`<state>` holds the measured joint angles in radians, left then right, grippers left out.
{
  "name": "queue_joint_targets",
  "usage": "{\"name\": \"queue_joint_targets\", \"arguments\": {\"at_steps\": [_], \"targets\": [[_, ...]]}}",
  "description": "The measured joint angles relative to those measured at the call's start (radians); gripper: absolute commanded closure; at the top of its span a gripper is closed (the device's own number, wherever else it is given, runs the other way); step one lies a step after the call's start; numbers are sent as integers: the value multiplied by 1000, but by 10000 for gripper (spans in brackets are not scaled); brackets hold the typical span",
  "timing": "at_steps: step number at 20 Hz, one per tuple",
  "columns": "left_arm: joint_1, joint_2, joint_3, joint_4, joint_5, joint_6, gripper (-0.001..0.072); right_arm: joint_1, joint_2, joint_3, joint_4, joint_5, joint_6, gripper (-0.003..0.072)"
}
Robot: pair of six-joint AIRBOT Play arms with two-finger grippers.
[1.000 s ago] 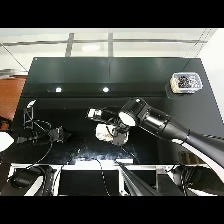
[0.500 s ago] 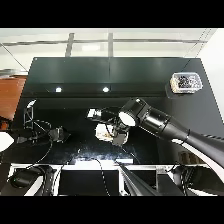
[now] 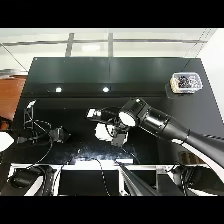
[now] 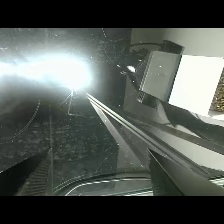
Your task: Fold the box and place the chain.
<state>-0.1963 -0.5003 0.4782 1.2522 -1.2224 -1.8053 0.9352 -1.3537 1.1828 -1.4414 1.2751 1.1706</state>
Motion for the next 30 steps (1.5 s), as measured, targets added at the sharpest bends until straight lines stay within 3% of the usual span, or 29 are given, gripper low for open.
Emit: {"name": "queue_joint_targets", "arguments": {"at_steps": [5, 6, 10, 19, 30], "targets": [[0, 0, 0, 0, -3, 0, 0, 0, 0, 0, -6, -6, 0, 566], [0, 0, 0, 0, -4, 0, 0, 0, 0, 0, -8, -7, 0, 632], [0, 0, 0, 0, -4, 0, 0, 0, 0, 0, -11, -16, 0, 630], [0, 0, 0, 0, -5, 0, 0, 0, 0, 0, -7, -23, 4, 538], [0, 0, 0, 0, -4, 0, 1, 1, -13, -8, -6, -37, 12, 547]]}}
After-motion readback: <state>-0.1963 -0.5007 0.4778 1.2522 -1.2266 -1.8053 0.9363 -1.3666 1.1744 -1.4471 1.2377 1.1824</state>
